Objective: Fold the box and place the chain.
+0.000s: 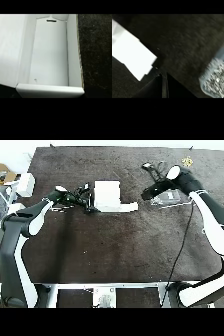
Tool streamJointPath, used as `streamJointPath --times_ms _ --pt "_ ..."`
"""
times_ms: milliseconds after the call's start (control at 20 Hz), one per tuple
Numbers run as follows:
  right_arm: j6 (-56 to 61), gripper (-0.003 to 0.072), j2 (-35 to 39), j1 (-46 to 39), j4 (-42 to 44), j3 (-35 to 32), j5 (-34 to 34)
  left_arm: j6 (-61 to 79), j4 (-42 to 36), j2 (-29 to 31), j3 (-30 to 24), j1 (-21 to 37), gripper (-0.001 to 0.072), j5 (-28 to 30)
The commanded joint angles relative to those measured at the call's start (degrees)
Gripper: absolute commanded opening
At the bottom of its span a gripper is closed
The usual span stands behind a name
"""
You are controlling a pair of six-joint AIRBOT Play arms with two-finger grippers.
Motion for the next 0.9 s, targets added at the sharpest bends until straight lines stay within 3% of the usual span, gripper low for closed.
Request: streamJointPath --times_ms 0,350,850 --pt "8.35 0.0079 0.44 -4.94 6.16 -2.03 0.07 0.04 0.04 -0.02 0.0 -0.04 0.0395 -0.02" --pt "6.12 0.0078 0.09 -4.35 11.8 -9.75 -6.75 0.04 0.04 -0.02 0.0 -0.04 0.0395 0.04" --pt "0.79 0.008 -5.4 -0.7 24.94 -9.68 -4.57 0.04 0.04 -0.02 0.0 -0.04 0.0395 0.02"
